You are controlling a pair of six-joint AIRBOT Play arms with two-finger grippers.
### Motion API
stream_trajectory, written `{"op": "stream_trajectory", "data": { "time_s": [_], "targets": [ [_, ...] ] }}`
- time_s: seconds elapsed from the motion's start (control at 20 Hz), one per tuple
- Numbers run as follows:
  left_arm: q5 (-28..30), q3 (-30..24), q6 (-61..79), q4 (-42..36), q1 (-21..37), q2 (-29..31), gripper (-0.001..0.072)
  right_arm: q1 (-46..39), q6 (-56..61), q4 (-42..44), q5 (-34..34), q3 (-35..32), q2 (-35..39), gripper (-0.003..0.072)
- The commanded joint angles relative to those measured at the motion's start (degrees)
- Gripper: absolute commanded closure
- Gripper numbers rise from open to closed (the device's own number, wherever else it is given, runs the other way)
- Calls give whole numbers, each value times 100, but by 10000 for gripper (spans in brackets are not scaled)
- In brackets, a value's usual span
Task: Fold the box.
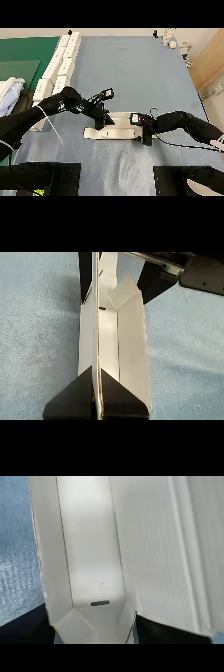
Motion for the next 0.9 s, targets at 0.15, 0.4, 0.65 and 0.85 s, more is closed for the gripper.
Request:
{"op": "stream_trajectory", "data": {
  "time_s": [0.15,0.4,0.65,0.85],
  "targets": [
    [-4,2,0,4,-2,-2,697,7,2,-11,-57,4,-37,34],
    [-7,2,0,4,-2,-2,698,66,2,31,-28,7,-205,34],
    [-4,2,0,2,-2,-2,698,63,2,31,90,4,-280,34],
    [-4,2,0,2,-2,-2,697,66,2,31,2,7,-367,176]
  ]
}}
